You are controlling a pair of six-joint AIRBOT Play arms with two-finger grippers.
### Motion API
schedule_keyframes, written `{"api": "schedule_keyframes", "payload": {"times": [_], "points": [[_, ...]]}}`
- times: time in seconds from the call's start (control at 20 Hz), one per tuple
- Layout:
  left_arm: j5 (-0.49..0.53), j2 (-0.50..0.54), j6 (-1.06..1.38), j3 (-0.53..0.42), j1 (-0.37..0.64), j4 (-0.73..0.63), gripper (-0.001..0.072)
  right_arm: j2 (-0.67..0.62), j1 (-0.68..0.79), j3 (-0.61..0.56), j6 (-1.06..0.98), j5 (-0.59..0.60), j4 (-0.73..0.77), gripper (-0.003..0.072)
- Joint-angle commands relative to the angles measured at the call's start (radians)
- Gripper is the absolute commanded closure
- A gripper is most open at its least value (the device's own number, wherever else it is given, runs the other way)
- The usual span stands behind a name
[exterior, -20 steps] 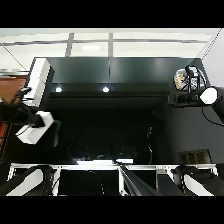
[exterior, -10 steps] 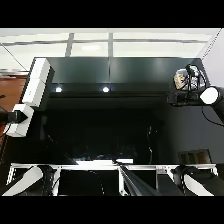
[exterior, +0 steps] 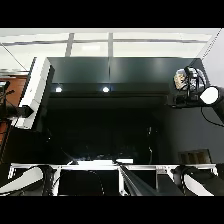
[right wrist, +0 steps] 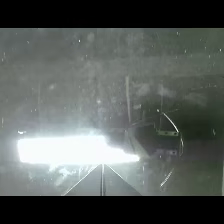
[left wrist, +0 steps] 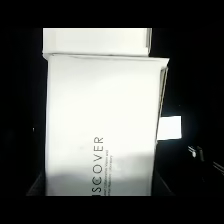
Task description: Fold the box and place the chain.
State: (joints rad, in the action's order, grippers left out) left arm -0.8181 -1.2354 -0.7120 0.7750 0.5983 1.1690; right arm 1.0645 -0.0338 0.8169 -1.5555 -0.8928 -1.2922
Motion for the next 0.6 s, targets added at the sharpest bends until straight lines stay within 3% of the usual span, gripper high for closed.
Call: {"api": "schedule_keyframes", "payload": {"times": [0.0,0.2,0.45,0.5,0.55], "points": [[0.033,-0.013,0.002,0.005,-0.008,-0.006,0.0004,0.000,0.000,0.000,-0.001,-0.025,0.005,0.0666],[-0.063,0.054,-0.050,0.069,-0.019,-0.050,-0.0006,0.000,0.000,0.008,0.009,-0.051,-0.044,0.0666],[-0.143,0.202,-0.200,0.135,-0.181,-0.085,-0.0001,-0.010,0.000,0.013,0.036,-0.137,-0.121,0.0666],[-0.152,0.233,-0.269,0.135,-0.232,-0.090,0.0044,-0.015,-0.003,0.013,0.046,-0.124,-0.114,0.0666],[-0.157,0.255,-0.340,0.131,-0.286,-0.094,0.0216,-0.020,-0.014,0.013,0.063,-0.095,-0.110,0.0666]]}}
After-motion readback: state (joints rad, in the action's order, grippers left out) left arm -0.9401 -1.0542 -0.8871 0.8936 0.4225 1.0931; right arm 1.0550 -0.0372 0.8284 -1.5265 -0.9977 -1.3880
